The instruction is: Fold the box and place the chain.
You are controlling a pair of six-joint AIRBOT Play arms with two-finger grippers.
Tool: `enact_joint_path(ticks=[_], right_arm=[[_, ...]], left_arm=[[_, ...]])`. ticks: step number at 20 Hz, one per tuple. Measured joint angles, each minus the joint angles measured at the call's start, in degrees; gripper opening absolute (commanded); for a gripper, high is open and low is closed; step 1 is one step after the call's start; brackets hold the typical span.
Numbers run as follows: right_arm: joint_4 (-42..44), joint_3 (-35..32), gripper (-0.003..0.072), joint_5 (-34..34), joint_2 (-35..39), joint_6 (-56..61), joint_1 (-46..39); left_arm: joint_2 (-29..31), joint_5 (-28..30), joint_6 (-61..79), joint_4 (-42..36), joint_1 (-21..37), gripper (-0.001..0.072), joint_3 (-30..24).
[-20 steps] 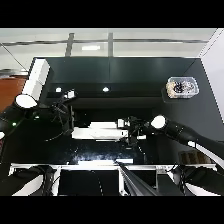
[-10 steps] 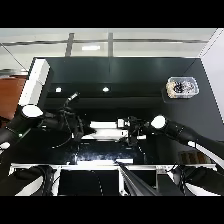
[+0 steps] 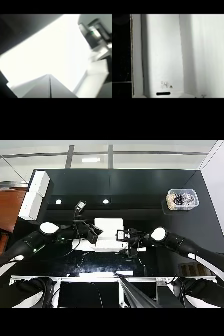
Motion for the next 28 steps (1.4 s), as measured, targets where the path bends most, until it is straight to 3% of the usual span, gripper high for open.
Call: enact_joint_path(ticks=[6, 7, 8, 9, 10, 15, 19, 22, 28], right_arm=[[0.0, 0.0, 0.0501, 0.0, 0.0, 0.0, 0.0], [0.0, 0.0, 0.0501, 0.0, 0.0, 0.0, 0.0], [0.0, 0.0, 0.0502, 0.0, 0.0, 0.0, 0.0], [0.0, 0.0, 0.0502, 0.0, 0.0, 0.0, 0.0], [0.0, 0.0, 0.0501, 0.0, 0.0, 0.0, 0.0], [0.0, 0.0, 0.0502, 0.0, 0.0, 0.0, 0.0], [0.0, 0.0, 0.0502, 0.0, 0.0, 0.0, 0.0], [0.0, 0.0, 0.0501, 0.0, 0.0, 0.0, 0.0], [0.0, 0.0, 0.0501, 0.0, 0.0, 0.0, 0.0]], left_arm=[[0.0, 1.5, 0.2, 2.2, 0.9, 0.0038, 0.0], [1.1, 0.9, 0.2, 3.3, 2.0, 0.0155, 0.0], [2.4, -0.4, 0.2, 4.3, 3.3, 0.0392, 0.0], [3.9, -1.8, 0.2, 5.6, 4.9, 0.0684, 0.0], [5.6, -3.6, 0.0, 7.4, 7.0, 0.0710, 0.0], [11.4, -17.7, -1.1, 20.7, 17.7, 0.0706, 0.0], [12.2, -26.1, 11.1, 28.7, 20.3, 0.0690, -1.0], [10.4, -25.9, 20.1, 31.0, 17.5, 0.0690, -1.8], [4.9, -17.9, 26.9, 30.7, 10.4, 0.0688, -2.3]])
